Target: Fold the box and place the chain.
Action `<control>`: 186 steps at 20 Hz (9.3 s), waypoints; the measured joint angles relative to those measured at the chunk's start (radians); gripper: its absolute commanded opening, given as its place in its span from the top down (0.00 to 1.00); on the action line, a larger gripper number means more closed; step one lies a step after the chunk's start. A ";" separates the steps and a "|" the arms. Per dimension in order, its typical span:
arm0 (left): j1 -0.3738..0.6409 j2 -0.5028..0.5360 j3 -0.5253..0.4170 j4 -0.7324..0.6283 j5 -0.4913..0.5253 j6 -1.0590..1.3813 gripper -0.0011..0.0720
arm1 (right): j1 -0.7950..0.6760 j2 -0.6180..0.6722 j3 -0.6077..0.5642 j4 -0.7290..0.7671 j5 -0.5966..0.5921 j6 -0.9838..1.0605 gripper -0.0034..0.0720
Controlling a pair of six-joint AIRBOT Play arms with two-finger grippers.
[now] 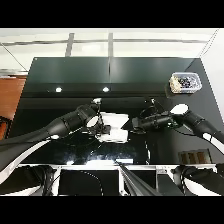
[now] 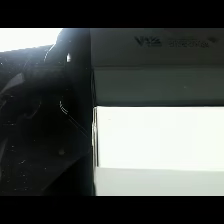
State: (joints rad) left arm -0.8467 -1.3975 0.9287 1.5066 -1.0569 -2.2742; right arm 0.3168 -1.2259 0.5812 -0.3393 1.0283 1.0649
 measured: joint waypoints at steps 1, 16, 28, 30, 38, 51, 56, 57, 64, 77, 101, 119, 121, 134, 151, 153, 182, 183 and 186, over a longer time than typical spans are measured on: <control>0.000 0.000 0.000 0.000 -0.001 0.000 0.94 | 0.019 0.000 0.005 -0.015 -0.024 0.021 0.12; 0.000 0.000 0.000 0.000 0.002 0.000 0.94 | 0.369 -0.006 0.240 -0.826 -0.148 0.949 0.31; 0.000 0.000 0.000 0.000 0.001 0.001 0.94 | 0.564 -0.118 0.373 -1.098 0.005 1.294 0.47; 0.000 0.000 0.000 0.000 0.001 0.000 0.94 | 0.570 -0.123 0.375 -1.106 0.014 1.315 0.47; 0.000 0.000 0.000 -0.001 0.001 0.000 0.94 | 0.576 -0.166 0.378 -1.120 0.024 1.345 0.63; 0.000 0.000 0.000 0.003 0.002 0.004 0.94 | 0.570 -0.180 0.378 -1.118 0.008 1.353 0.80; 0.000 0.000 0.000 -0.003 -0.001 -0.003 0.94 | 0.570 -0.180 0.378 -1.119 0.005 1.362 0.93; 0.000 0.000 0.000 -0.002 -0.001 -0.002 0.94 | 0.570 -0.180 0.378 -1.117 0.004 1.361 0.67; 0.000 0.000 0.000 0.000 0.002 0.002 0.94 | 0.567 -0.141 0.396 -1.114 0.069 1.291 0.48; 0.000 0.000 0.000 0.000 0.001 0.001 0.94 | 0.145 0.233 0.371 -1.651 0.219 1.066 0.01; 0.000 0.000 0.000 0.000 0.001 0.000 0.94 | -0.513 -0.633 1.122 -0.967 0.129 1.183 0.22; 0.000 0.000 0.000 0.000 0.001 0.000 0.94 | -0.480 -0.607 1.125 -0.935 0.123 0.990 0.95; 0.000 0.000 0.000 0.000 0.001 0.000 0.94 | -0.480 -0.538 1.126 -0.935 0.122 0.898 0.95; 0.000 0.000 0.000 -0.001 0.006 0.000 0.94 | -0.494 0.088 1.126 -0.841 0.163 0.552 0.95; 0.000 0.000 0.000 -0.001 0.009 0.000 0.94 | 0.006 0.403 0.575 -0.582 0.282 0.442 0.95; 0.000 0.000 0.000 0.000 0.009 0.000 0.94 | 0.090 0.386 0.476 -0.528 0.179 0.442 0.95; 0.000 0.000 0.000 0.000 0.008 0.000 0.94 | 0.141 0.205 0.290 -0.824 0.037 0.583 0.34; 0.000 0.000 0.000 0.000 0.008 0.000 0.94 | 0.098 0.209 0.280 -0.891 0.029 0.601 0.34; 0.000 0.000 0.000 0.000 0.008 0.000 0.94 | -0.028 0.180 0.239 -1.109 -0.072 0.734 0.05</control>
State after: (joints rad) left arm -0.8467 -1.3975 0.9291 1.5063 -1.0485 -2.2738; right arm 0.2886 -1.0454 0.8200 -1.4487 0.9565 1.7985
